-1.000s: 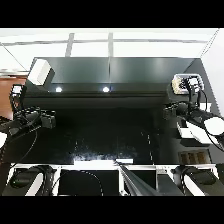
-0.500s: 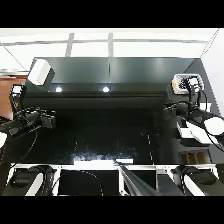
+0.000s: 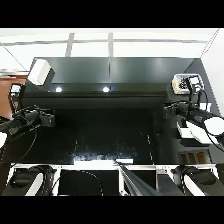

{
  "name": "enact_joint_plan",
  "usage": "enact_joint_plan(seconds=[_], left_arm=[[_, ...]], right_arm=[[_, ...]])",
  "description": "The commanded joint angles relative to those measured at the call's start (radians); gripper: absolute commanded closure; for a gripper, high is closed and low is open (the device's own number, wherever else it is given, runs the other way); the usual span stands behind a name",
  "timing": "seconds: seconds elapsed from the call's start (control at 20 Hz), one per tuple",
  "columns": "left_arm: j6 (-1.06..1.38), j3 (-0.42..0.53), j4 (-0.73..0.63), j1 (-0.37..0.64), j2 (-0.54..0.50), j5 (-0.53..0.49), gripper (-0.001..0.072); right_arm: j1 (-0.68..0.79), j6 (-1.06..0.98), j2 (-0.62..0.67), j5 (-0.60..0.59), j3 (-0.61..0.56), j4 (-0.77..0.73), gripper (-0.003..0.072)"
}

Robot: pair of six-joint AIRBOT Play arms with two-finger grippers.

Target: Fold the box and place the chain.

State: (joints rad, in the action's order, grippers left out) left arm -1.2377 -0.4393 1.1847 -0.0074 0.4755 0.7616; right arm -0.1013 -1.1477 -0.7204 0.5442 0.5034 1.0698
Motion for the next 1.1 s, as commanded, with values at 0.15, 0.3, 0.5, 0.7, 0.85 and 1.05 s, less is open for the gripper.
enact_joint_plan(seconds=[0.15, 0.3, 0.5, 0.7, 0.85, 1.05], left_arm=[[0.0, 0.002, -0.053, 0.001, 0.019, -0.201, 0.0682], [0.0, 0.001, -0.137, 0.001, 0.052, -0.285, -0.0011], [0.0, 0.0, -0.155, -0.004, 0.099, -0.257, 0.0001], [0.002, 0.0, -0.154, -0.006, 0.126, -0.2, 0.0001], [0.002, 0.0, -0.154, -0.006, 0.148, -0.171, 0.0001], [0.005, 0.0, -0.153, -0.006, 0.177, -0.151, 0.0002]], right_arm=[[0.03, 0.004, -0.053, -0.597, -0.001, 0.0, 0.067], [0.175, 0.004, -0.145, -0.778, 0.053, -0.117, 0.0006], [0.519, 0.005, -0.348, -0.295, 0.291, -0.09, -0.0002], [0.868, -0.292, -0.544, 0.113, 0.56, 0.143, -0.0002], [1.035, -0.345, -0.651, 0.354, 0.669, 0.319, -0.0001], [1.149, -0.166, -0.768, 0.533, 0.703, 0.282, -0.0001]])
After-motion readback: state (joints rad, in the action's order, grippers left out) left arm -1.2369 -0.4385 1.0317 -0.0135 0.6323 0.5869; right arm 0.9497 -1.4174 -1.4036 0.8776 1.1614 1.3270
